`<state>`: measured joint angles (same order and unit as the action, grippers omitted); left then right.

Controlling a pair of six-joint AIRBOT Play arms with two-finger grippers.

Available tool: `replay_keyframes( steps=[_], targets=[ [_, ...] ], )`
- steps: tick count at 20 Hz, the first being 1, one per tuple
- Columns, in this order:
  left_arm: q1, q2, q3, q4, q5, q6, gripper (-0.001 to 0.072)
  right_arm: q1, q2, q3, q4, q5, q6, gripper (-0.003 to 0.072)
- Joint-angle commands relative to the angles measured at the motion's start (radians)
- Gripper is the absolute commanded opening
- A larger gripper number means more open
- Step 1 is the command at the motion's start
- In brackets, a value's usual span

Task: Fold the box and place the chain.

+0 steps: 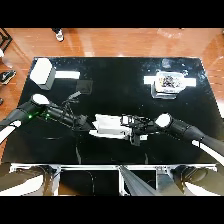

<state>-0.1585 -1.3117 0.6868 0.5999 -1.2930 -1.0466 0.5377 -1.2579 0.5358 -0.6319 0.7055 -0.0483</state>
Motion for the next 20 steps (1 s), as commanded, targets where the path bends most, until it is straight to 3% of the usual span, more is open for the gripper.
replay_keyframes(
  steps=[1,5,8,10,20],
  targets=[
    [-0.022,0.011,0.002,-0.006,0.024,-0.096,0.061,0.0,-0.001,0.0,0.0,0.0,0.0,0.0338],
    [-0.045,0.039,0.002,-0.004,0.064,-0.148,0.0598,0.0,-0.001,0.0,0.0,0.0,0.0,0.0338],
    [-0.083,0.065,0.002,0.076,0.124,-0.218,0.0595,0.0,-0.001,0.0,0.0,0.0,0.0,0.0338],
    [-0.12,0.086,0.002,0.129,0.17,-0.258,0.0531,0.0,-0.001,0.0,0.0,0.0,0.0,0.0338],
    [-0.252,0.124,0.002,0.196,0.314,-0.404,0.0531,0.0,-0.001,0.0,0.0,0.0,0.0,0.0338]
  ],
)
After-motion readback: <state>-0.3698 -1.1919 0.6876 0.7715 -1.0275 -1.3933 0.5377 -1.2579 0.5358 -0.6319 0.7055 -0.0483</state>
